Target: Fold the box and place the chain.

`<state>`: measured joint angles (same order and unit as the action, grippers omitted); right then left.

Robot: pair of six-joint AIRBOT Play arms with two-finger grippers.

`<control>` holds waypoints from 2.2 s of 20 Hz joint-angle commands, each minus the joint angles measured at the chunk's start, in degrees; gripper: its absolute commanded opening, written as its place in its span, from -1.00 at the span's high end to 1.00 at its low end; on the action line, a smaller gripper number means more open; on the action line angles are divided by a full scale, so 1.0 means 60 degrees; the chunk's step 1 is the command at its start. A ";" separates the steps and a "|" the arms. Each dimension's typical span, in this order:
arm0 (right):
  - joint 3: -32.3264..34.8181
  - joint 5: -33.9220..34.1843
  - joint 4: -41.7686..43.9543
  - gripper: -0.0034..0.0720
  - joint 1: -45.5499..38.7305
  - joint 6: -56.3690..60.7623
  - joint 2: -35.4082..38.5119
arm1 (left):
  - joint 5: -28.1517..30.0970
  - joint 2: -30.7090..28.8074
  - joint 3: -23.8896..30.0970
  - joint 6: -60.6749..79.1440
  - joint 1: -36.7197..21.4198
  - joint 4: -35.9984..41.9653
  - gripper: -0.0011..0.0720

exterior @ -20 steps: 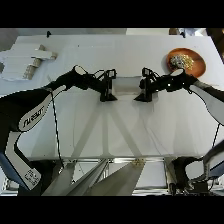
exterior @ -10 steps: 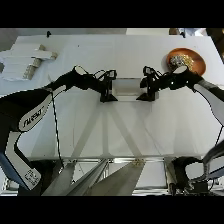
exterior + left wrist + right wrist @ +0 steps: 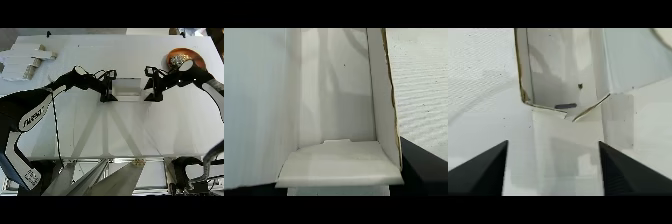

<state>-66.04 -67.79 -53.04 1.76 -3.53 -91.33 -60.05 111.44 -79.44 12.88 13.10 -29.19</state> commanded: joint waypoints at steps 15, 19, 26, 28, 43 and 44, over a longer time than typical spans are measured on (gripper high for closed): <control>-0.0007 0.2834 0.3311 0.89 0.1300 0.1628 0.0433 | 0.0004 0.0004 0.0000 -0.0004 -0.0007 0.0004 -0.06; -0.0007 0.4466 0.4156 0.89 0.1290 0.2098 -0.0521 | 0.0004 0.0004 0.0000 -0.0004 -0.0007 0.0004 -0.06; -0.0007 0.5009 0.4149 0.89 0.1300 0.2838 -0.1239 | 0.0007 0.0004 0.0000 -0.0004 -0.0007 0.0004 -0.06; -0.0007 0.4947 0.4171 0.89 0.1300 0.2838 -0.1206 | 0.0007 0.0004 0.0000 -0.0004 -0.0007 0.0004 -0.06; -0.0007 0.3523 0.1585 0.31 0.1035 0.2758 0.2098 | 0.0004 0.0004 0.0000 -0.0007 -0.0007 0.0007 -0.06; -0.0004 0.2943 0.1195 0.10 0.0867 0.2761 0.2222 | 0.0004 0.0004 0.0000 -0.0007 -0.0007 0.0007 -0.06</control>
<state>-66.06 -43.29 -38.46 8.32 13.06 -81.76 -60.23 111.44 -79.44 12.95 13.10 -29.39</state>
